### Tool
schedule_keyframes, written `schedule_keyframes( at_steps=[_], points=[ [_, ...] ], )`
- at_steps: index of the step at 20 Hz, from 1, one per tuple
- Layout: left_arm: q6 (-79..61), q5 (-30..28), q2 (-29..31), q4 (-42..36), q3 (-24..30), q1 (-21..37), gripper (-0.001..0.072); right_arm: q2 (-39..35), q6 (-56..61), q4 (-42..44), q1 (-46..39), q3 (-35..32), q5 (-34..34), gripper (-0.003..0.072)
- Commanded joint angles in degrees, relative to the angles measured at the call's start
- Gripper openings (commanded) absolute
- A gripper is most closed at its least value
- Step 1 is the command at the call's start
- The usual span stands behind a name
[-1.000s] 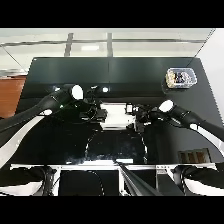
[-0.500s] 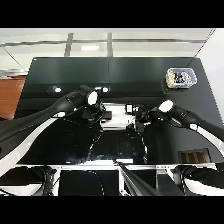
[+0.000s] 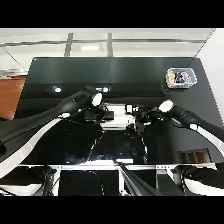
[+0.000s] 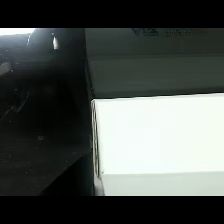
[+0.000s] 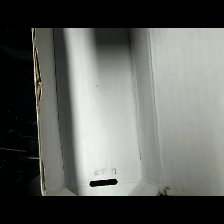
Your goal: Fold the box and place the chain.
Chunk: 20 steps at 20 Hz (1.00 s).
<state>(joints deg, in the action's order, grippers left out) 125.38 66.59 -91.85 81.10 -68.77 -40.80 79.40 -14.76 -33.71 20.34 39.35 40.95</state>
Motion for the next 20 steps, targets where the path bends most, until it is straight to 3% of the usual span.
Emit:
schedule_keyframes(
  at_steps=[1,2,3,4,5,8,11,12,13,15,16,17,18,20],
  points=[
    [0.9,-0.2,-0.1,0.5,-0.2,-0.3,0.0025,0.0,0.0,0.0,0.1,0.0,0.0,0.0190],
    [0.9,-0.4,-0.1,0.5,-0.2,-0.3,0.0140,0.0,0.0,0.0,0.1,0.0,0.0,0.0190],
    [0.9,-0.4,-0.1,0.5,-0.4,-0.3,0.0357,0.0,0.0,0.0,0.1,0.0,0.0,0.0190],
    [0.9,-0.4,-0.1,0.6,-0.7,-0.2,0.0404,0.0,0.0,0.0,0.1,0.0,0.0,0.0190],
    [0.9,-0.4,-0.1,1.2,-1.1,-0.3,0.0403,0.0,0.0,0.0,0.1,0.0,0.0,0.0190],
    [1.2,-0.8,-0.2,2.5,-1.7,-0.3,0.0397,0.0,0.0,0.0,0.1,0.0,0.0,0.0190],
    [2.1,-0.3,-0.7,2.6,-1.8,-0.3,0.0199,0.0,0.0,0.0,0.1,0.0,0.0,0.0190],
    [2.2,-0.4,-0.7,2.7,-1.8,-0.4,0.0087,0.0,0.0,0.0,0.1,0.0,0.0,0.0190],
    [2.2,-0.5,-0.7,2.7,-1.8,-0.5,0.0021,0.0,0.0,0.0,0.1,0.0,0.0,0.0190],
    [2.1,-0.2,-0.7,2.9,-1.8,-0.5,0.0021,0.0,0.0,0.1,0.1,0.0,0.0,0.0193],
    [2.1,0.0,-0.7,3.4,-1.8,-0.5,0.0021,0.0,0.1,0.1,0.1,0.0,-0.1,0.0310],
    [2.1,0.2,-0.7,3.7,-1.8,-0.5,0.0021,0.0,1.5,0.2,0.0,0.0,-0.1,0.0568],
    [2.1,0.2,-0.7,3.7,-1.8,-0.5,0.0022,-0.2,3.8,-1.0,0.1,0.1,0.0,0.0715],
    [0.7,0.2,-0.7,3.6,-1.8,-0.5,0.0022,-2.5,10.2,-10.4,0.0,0.3,2.1,0.0714]
  ],
)
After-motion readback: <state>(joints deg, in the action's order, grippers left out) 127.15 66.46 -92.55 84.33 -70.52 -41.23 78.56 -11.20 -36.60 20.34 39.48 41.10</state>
